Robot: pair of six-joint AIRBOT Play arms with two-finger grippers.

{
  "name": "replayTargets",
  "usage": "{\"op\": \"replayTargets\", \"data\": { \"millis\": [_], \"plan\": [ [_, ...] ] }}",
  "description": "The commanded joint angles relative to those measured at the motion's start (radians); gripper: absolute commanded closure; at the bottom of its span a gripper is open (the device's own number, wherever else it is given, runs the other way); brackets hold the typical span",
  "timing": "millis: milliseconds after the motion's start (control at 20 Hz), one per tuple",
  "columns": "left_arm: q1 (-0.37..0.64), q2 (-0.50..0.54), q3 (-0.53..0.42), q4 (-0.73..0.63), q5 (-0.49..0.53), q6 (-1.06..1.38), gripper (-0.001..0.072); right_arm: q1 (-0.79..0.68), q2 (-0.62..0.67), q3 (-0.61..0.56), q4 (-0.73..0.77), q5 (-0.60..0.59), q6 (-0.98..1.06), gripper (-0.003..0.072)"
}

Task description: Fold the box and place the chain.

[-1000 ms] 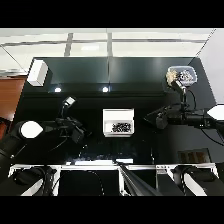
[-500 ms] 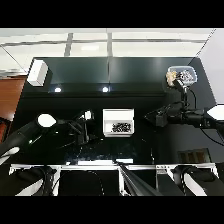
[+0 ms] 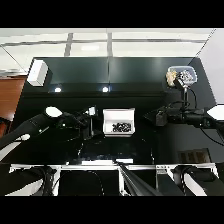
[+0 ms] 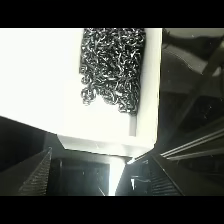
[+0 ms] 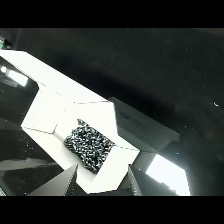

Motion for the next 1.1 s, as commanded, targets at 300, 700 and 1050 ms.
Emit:
{"op": "replayTargets", "data": {
  "millis": [300,700,1050],
  "plan": [
    [-0.009,-0.037,0.037,0.037,-0.026,-0.025,-0.0006,0.0,0.0,0.0,0.0,-0.019,0.0,0.031],
    [-0.07,-0.068,0.077,0.093,0.008,-0.036,0.0001,0.0,0.0,0.0,0.0,-0.087,-0.001,0.031],
    [-0.07,-0.068,0.077,0.094,0.008,-0.039,0.0361,0.11,-0.036,0.0,0.018,-0.402,0.225,-0.0024]
  ]
}}
